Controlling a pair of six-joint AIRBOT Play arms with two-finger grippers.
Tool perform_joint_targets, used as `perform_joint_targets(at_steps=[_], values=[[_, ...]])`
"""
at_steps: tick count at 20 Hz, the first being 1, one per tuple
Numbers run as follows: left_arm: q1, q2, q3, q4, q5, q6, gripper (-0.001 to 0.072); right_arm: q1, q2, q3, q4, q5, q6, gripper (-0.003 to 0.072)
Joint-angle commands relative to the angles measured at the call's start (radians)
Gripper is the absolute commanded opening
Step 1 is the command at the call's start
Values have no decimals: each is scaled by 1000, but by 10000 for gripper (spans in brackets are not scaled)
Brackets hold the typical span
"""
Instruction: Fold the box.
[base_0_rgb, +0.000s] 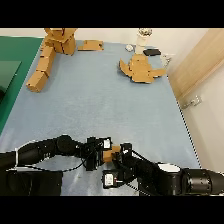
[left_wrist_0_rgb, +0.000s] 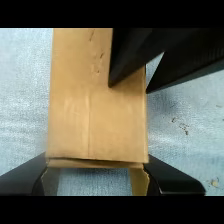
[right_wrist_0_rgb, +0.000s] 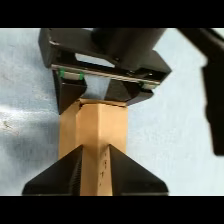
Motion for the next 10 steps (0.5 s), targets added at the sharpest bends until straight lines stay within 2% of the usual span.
perform_joint_targets(at_steps=[1, 3, 5, 10], values=[[1, 0, 1, -2, 0, -4, 545, 0, -29, -1, 44, 14, 0, 200], [1, 0, 1, -2, 0, -4, 545, 0, -29, 0, 42, 14, 0, 199], [1, 0, 1, -2, 0, -4, 545, 1, -29, 0, 40, 14, 0, 160], [1, 0, 1, -2, 0, -4, 545, 1, -22, 1, 27, 14, 0, 158]])
